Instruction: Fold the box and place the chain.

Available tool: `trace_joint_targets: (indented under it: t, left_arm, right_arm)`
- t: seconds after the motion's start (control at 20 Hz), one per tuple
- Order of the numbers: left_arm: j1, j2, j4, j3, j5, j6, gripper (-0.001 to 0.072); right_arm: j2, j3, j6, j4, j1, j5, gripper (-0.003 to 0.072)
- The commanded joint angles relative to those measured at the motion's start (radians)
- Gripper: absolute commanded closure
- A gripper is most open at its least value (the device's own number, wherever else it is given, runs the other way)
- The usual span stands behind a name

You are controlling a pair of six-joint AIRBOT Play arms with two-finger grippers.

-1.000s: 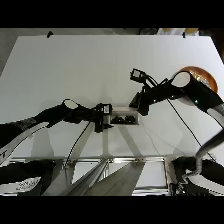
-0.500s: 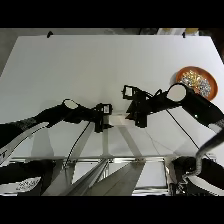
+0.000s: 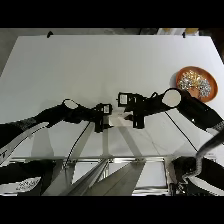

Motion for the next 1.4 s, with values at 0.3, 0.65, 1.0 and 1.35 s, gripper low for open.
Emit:
trace_joint_targets:
  t: [0.3,0.65,1.0,1.35]
  left_arm:
    - [0.000,0.000,0.000,0.000,0.000,0.001,0.0320]
    - [0.000,0.000,0.001,0.000,0.000,0.001,0.0320]
    - [0.000,0.000,0.000,0.000,0.000,0.001,0.0320]
    - [0.000,0.000,0.001,0.000,0.000,0.001,0.0320]
  right_arm:
    - [0.001,0.000,-0.006,-0.048,0.063,0.019,0.0392]
    - [0.001,0.000,0.087,-0.172,0.063,-0.044,0.0397]
    - [0.000,0.000,0.107,-0.175,0.063,-0.054,0.0538]
    - [-0.050,-0.001,0.109,-0.079,0.065,-0.027,0.0531]
